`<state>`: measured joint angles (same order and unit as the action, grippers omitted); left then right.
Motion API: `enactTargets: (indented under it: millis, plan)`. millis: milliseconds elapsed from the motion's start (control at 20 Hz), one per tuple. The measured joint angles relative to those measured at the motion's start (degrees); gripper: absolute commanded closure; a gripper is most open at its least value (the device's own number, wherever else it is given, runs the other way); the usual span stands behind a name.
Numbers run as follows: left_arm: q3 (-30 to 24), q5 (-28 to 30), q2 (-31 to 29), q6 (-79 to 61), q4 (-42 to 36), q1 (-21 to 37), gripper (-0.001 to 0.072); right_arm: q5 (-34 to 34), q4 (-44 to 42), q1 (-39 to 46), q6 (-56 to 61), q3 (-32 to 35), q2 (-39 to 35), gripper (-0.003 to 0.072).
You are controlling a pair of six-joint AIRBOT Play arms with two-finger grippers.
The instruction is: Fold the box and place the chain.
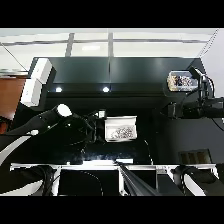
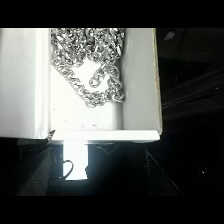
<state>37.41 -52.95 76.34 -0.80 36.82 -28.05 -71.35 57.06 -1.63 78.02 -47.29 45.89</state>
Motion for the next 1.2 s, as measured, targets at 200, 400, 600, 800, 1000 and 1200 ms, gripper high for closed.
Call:
enactTargets:
  millis: [200, 400, 600, 800, 1000, 1200]
  plan:
    - [0.0, 1.5, 0.0, 1.1, -0.1, -1.7, 0.0002, 0.0, 0.0, 0.0, 0.0, 0.0, 0.0, 0.0276]
    - [0.0, 4.5, 0.0, 2.3, -0.1, -4.1, 0.0002, 0.0, 0.0, 0.0, 0.0, 0.0, 0.0, 0.0275]
    - [0.0, 7.1, 0.0, 2.7, -1.2, -5.4, 0.0002, 0.0, 0.0, 0.0, 0.0, 0.0, 0.0, 0.0275]
    - [0.0, 8.8, 0.0, 2.8, -1.8, -5.7, 0.0002, 0.0, 0.0, 0.0, 0.0, 0.0, 0.0, 0.0276]
    - [0.7, 8.9, 0.0, 2.5, -1.8, -5.8, 0.0003, 0.0, 0.0, 0.0, 0.0, 0.0, 0.0, 0.0276]
    - [1.8, 8.5, 0.0, 1.2, -1.9, -6.0, 0.0004, 0.0, 0.0, 0.0, 0.0, 0.0, 0.0, 0.0276]
